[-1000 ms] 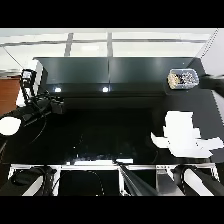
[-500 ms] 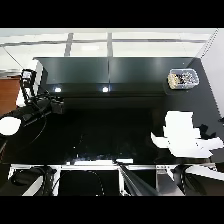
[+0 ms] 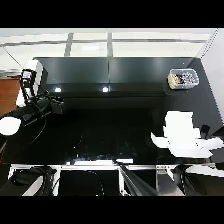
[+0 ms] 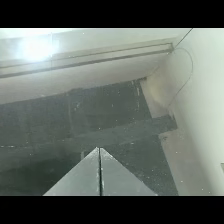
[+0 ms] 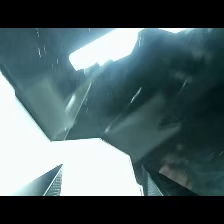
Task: Fold the box and place the chain.
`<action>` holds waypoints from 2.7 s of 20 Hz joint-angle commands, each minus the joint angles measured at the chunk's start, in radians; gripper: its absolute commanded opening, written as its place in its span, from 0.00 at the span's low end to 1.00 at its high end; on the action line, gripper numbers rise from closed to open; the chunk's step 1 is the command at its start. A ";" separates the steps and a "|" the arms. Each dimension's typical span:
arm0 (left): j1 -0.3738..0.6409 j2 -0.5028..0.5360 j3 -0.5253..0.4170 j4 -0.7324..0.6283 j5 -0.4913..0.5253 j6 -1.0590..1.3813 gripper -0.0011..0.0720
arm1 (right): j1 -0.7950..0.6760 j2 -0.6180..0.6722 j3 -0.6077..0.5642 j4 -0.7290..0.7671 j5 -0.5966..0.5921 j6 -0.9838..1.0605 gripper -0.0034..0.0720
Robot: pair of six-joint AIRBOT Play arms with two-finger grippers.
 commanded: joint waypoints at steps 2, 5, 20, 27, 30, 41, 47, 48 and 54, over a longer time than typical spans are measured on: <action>0.000 0.001 0.000 0.000 0.000 0.000 0.05 | 0.012 0.004 -0.022 -0.046 0.034 0.013 0.36; 0.000 0.001 0.000 0.000 0.000 0.000 0.05 | 0.012 0.037 -0.023 0.027 0.031 -0.056 0.06; 0.000 0.001 0.000 0.000 0.001 0.000 0.04 | 0.742 0.594 -0.442 0.623 -0.441 -0.012 0.06; -0.001 0.001 0.000 -0.036 0.006 0.000 0.05 | 1.186 0.730 -0.724 0.624 -0.921 0.167 0.06; -0.001 -0.032 -0.003 -0.156 0.043 0.000 0.05 | 1.270 0.730 -0.732 0.624 -0.969 0.174 0.06; 0.018 -0.738 0.322 -0.780 -0.530 0.410 0.99 | 1.328 0.730 -0.734 0.624 -0.981 0.196 0.06; -0.112 -0.972 0.499 -0.750 -0.674 0.516 0.95 | 1.328 0.730 -0.734 0.625 -0.980 0.196 0.06; -0.125 -0.998 0.527 -0.748 -0.710 0.544 0.91 | 1.328 0.730 -0.734 0.625 -0.979 0.196 0.06; -0.140 -1.101 0.668 -0.605 -0.877 0.619 0.46 | 1.328 0.730 -0.734 0.624 -0.974 0.196 0.06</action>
